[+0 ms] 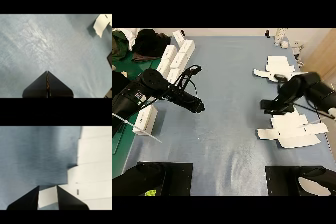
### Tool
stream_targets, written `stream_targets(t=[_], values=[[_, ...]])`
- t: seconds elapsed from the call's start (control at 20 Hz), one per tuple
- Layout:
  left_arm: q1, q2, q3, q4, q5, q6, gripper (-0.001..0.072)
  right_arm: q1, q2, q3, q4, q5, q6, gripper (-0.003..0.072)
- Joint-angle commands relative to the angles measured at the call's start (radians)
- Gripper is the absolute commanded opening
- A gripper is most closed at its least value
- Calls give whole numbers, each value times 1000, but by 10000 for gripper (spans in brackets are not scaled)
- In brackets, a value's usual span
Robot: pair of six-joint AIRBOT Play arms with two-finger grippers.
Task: Fold the box.
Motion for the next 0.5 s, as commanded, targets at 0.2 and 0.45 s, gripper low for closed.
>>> stream_targets(t=[0.2,0.45], values=[[-5,-1,0,-163,70,0,14,-605,-29,196,-223,-259,-186,354],[-5,0,0,-290,99,0,14,-1080,-222,196,103,-154,-530,354]])
